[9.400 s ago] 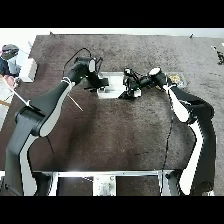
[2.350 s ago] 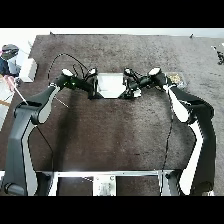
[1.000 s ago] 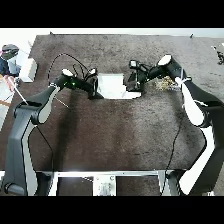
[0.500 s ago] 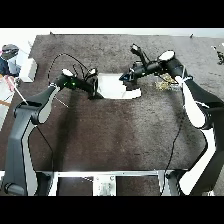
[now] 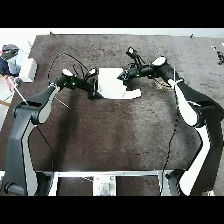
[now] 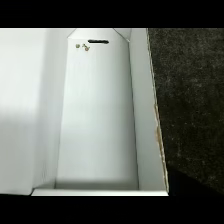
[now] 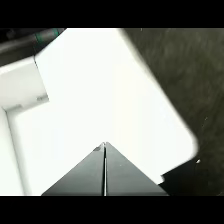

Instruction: Fold the box and place the chain.

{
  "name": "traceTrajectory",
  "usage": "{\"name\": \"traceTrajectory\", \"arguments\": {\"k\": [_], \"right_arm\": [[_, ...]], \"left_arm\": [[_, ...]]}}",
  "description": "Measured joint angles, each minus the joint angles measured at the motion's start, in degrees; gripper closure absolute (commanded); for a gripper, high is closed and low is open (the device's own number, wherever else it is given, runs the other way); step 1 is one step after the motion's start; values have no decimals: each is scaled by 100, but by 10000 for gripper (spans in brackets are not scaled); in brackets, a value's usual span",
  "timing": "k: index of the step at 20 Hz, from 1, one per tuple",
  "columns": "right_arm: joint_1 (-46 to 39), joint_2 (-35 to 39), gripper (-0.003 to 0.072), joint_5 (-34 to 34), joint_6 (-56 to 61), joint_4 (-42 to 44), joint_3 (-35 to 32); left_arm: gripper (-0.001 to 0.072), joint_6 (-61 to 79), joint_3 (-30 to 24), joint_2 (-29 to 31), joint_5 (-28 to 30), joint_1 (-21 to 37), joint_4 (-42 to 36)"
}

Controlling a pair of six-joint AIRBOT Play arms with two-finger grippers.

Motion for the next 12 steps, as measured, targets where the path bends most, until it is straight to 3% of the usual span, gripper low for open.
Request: {"name": "traceTrajectory", "arguments": {"k": [8,12], "right_arm": [[2,-133,679,-83,-2,-190,4],[-35,256,679,-66,-4,-289,-2]], "left_arm": [[265,-4,0,-2,7,0,-4],[265,4,0,0,-4,0,13]]}}
